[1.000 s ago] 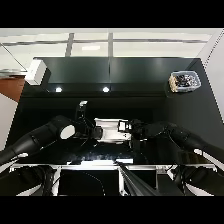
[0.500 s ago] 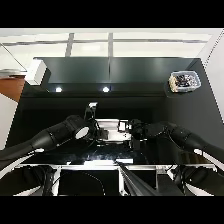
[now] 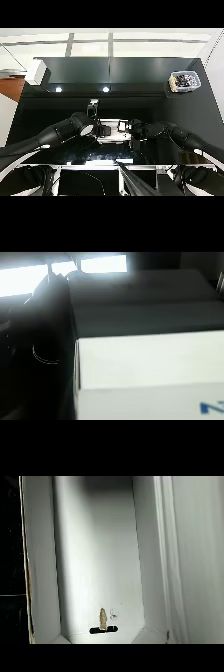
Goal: Fold the box and place the chain.
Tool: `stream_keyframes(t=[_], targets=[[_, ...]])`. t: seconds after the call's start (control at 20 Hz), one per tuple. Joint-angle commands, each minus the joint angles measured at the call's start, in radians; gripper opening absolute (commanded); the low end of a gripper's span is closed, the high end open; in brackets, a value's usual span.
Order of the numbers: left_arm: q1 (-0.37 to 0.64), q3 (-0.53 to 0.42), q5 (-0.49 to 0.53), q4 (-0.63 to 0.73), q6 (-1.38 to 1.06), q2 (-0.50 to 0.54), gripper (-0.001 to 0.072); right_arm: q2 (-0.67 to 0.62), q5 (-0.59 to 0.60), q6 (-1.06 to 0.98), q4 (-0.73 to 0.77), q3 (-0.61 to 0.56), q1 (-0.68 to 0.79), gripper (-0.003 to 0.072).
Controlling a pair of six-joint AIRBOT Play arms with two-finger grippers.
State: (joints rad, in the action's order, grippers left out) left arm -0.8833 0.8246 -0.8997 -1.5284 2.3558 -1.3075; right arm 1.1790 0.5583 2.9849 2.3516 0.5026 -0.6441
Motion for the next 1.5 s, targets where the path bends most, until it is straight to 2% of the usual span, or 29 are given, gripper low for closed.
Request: stream_keyframes(t=[0.0, 0.1, 0.3, 0.35, 0.7, 0.75, 0.95, 1.0, 1.15, 1.2, 1.25, 1.35, 1.4, 1.45], targets=[[0.0, 0.017, -0.006, -0.008, 0.006, -0.023, 0.0326, 0.0, 0.0, 0.0, 0.0, 0.0, 0.0, 0.0564], [0.0, 0.017, -0.014, -0.014, 0.006, -0.023, 0.0264, 0.0, 0.0, 0.0, 0.0, 0.0, 0.0, 0.0564], [0.0, 0.017, -0.015, -0.02, 0.006, -0.031, 0.0257, 0.0, -0.001, 0.0, 0.0, 0.0, 0.0, 0.0564], [0.0, 0.017, -0.015, -0.02, 0.006, -0.034, 0.0226, 0.0, -0.001, 0.0, 0.0, 0.0, 0.0, 0.0564], [0.0, 0.017, -0.021, -0.031, 0.008, -0.039, 0.0215, 0.0, -0.001, 0.0, 0.0, 0.0, 0.0, 0.0564], [0.0, 0.017, -0.021, -0.031, 0.007, -0.039, 0.0156, 0.0, 0.0, 0.0, 0.0, 0.0, 0.0, 0.0564], [-0.001, 0.017, -0.023, -0.031, 0.007, -0.039, 0.0078, 0.0, 0.0, 0.0, 0.0, 0.0, 0.0, 0.0564], [-0.002, 0.017, -0.025, -0.031, 0.006, -0.039, 0.0028, 0.0, 0.0, -0.001, 0.0, 0.0, 0.0, 0.0564], [-0.001, 0.017, -0.026, -0.031, 0.006, -0.039, 0.003, 0.0, 0.0, -0.001, 0.0, 0.0, 0.0, 0.0564], [-0.001, 0.017, -0.026, -0.031, 0.006, -0.039, 0.0033, 0.0, 0.0, -0.002, 0.0, 0.0, 0.0, 0.0564], [-0.001, 0.018, -0.03, -0.03, 0.007, -0.038, 0.0075, 0.0, 0.0, -0.002, 0.0, 0.0, 0.0, 0.0564], [0.0, 0.031, -0.073, -0.032, 0.007, -0.038, 0.0332, 0.0, 0.0, -0.004, 0.0, 0.0, 0.0, 0.0564], [0.001, 0.038, -0.092, -0.039, 0.007, -0.038, 0.0367, 0.0, 0.0, -0.004, 0.0, 0.0, 0.0, 0.0564], [0.001, 0.045, -0.106, -0.051, 0.007, -0.038, 0.0368, 0.0, 0.0, -0.004, 0.0, 0.0, 0.0, 0.0564]])
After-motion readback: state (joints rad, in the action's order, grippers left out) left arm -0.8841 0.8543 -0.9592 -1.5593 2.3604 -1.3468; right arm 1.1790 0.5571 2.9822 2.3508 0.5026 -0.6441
